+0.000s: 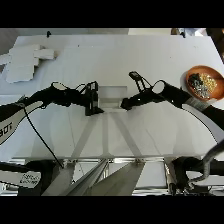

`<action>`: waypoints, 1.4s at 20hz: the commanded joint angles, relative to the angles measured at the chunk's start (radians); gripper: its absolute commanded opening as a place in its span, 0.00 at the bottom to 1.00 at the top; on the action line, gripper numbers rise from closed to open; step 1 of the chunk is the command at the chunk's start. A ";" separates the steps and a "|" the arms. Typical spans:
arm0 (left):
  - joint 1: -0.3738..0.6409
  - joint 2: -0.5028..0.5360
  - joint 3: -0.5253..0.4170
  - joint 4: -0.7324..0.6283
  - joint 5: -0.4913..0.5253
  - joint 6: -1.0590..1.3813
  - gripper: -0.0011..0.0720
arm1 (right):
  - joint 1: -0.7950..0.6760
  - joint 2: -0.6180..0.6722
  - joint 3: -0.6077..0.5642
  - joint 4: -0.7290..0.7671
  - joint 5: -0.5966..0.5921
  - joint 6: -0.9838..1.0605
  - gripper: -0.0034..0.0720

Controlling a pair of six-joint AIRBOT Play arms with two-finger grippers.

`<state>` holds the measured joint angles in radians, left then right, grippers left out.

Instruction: Fold the box and place the chain.

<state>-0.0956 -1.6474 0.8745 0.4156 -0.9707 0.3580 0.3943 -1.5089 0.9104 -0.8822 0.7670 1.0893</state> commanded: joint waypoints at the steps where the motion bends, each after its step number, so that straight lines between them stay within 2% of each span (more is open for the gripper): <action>1: 0.000 0.001 0.000 0.000 0.002 0.000 0.79 | 0.018 0.006 0.038 -0.200 0.015 0.232 0.75; 3: 0.000 0.001 0.000 0.001 0.002 0.000 0.79 | 0.054 0.006 0.060 -0.357 0.032 0.388 0.74; 5: 0.001 0.001 0.000 0.000 0.002 0.000 0.79 | 0.090 0.006 0.086 -0.451 0.038 0.513 0.73; 12: 0.001 0.001 0.000 0.000 0.002 0.000 0.79 | 0.200 0.003 0.141 -0.646 0.030 0.820 0.70; 13: 0.001 0.001 0.000 0.000 0.002 0.000 0.79 | 0.213 -0.002 0.141 -0.666 0.030 0.874 0.68; 14: 0.001 0.001 0.000 0.000 0.002 0.000 0.79 | 0.225 -0.008 0.141 -0.671 0.030 0.912 0.62; 18: 0.001 0.001 0.000 0.000 0.002 0.000 0.79 | 0.275 -0.034 0.141 -0.678 0.040 1.048 0.58; 23: 0.001 0.001 0.000 0.000 0.002 0.000 0.79 | 0.315 -0.043 0.171 -0.824 0.103 1.244 0.54; 25: 0.001 0.001 0.000 0.000 0.002 0.000 0.79 | 0.315 -0.043 0.187 -0.845 0.142 1.244 0.39; 27: 0.001 0.001 0.000 0.000 0.002 0.000 0.79 | 0.315 -0.043 0.193 -0.849 0.164 1.244 0.29; 28: 0.000 0.001 0.000 0.000 0.002 0.000 0.79 | 0.315 -0.044 0.193 -0.849 0.164 1.244 0.20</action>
<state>-0.0956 -1.6478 0.8742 0.4133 -0.9714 0.3576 0.7055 -1.5513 1.0935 -1.6951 0.8906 2.3032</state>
